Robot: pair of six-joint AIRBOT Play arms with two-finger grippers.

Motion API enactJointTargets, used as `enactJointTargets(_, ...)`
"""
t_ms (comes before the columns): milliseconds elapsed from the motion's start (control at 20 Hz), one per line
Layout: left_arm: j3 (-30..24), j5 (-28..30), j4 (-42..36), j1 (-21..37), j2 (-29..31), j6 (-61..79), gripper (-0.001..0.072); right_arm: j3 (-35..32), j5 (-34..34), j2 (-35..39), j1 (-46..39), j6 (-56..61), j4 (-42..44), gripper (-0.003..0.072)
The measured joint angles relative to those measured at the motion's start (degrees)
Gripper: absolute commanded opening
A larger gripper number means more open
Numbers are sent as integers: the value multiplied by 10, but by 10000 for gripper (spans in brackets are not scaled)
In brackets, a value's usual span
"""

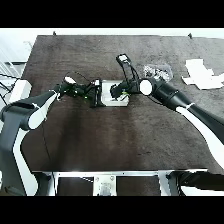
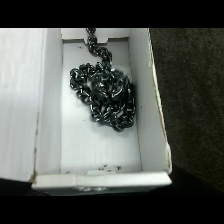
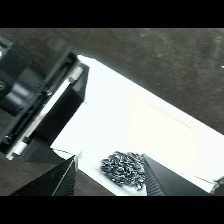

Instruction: Fold the box and place the chain.

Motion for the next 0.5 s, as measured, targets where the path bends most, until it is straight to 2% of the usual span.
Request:
enactJointTargets(150, 0, 0, 0, 0, 0, 0, 622, -5, 23, 33, -29, 1, -38, 495)
enactJointTargets(300, 0, 0, 0, 0, 0, 0, 622, -17, 25, 49, -97, 22, -67, 495)
enactJointTargets(500, 0, 0, 0, 0, 0, 0, 622, -30, -38, 14, -199, 66, -55, 495)
